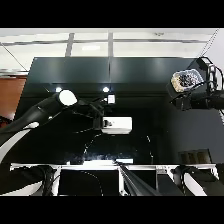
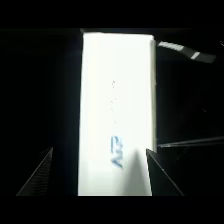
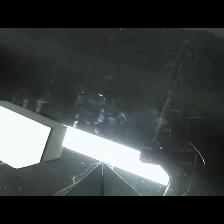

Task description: Fold the box and place the chain.

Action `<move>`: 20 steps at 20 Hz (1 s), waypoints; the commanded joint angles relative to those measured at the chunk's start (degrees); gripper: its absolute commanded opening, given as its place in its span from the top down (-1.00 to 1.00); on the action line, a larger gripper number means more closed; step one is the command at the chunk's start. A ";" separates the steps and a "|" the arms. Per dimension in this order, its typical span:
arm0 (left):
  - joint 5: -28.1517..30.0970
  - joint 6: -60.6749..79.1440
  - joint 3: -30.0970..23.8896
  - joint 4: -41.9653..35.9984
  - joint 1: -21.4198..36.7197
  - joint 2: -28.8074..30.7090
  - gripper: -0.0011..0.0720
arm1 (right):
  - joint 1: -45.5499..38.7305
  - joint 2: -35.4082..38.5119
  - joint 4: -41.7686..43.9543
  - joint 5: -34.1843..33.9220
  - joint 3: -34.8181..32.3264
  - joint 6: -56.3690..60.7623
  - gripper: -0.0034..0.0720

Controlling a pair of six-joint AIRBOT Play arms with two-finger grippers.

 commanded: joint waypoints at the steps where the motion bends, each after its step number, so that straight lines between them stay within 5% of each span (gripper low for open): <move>1: 1.44 -0.61 4.02 -0.04 -2.75 -5.60 -0.96 | 0.00 0.04 -0.07 -0.61 -0.24 0.04 0.87; 20: -4.09 -4.87 4.35 0.20 -3.52 -7.65 -0.96 | 0.00 0.04 0.81 -0.33 -0.26 0.57 0.87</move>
